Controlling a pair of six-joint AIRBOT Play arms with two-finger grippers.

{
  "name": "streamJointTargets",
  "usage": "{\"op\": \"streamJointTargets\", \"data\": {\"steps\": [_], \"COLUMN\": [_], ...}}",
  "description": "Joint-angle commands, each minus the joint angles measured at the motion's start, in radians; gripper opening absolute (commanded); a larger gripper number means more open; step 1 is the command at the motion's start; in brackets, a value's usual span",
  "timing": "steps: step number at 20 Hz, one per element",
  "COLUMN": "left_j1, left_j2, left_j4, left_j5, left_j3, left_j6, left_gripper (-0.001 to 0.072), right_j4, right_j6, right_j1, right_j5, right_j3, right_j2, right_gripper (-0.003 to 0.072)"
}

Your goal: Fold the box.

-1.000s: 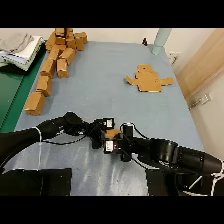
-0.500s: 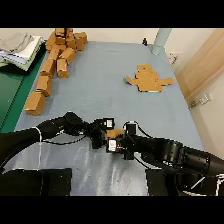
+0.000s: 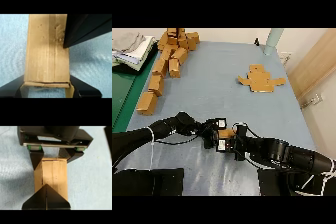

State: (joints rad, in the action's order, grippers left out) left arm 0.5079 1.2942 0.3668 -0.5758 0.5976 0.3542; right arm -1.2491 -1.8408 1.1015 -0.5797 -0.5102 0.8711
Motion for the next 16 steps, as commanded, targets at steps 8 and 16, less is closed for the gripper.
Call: {"op": "streamJointTargets", "data": {"steps": [8, 16], "left_j1": [0.0, 0.0], "left_j2": [-0.001, -0.001], "left_j4": [0.0, 0.0], "left_j5": [0.0, 0.0], "left_j3": [0.0, 0.0], "left_j6": [0.0, 0.0], "left_gripper": [0.0489, 0.0489], "right_j4": [-0.004, 0.123], "right_j6": [0.001, 0.135], "right_j1": [0.0, -0.001], "right_j5": [-0.021, -0.362], "right_j3": [0.0, 0.0], "right_j2": [-0.056, -0.139], "right_gripper": [0.0004, 0.0003]}}
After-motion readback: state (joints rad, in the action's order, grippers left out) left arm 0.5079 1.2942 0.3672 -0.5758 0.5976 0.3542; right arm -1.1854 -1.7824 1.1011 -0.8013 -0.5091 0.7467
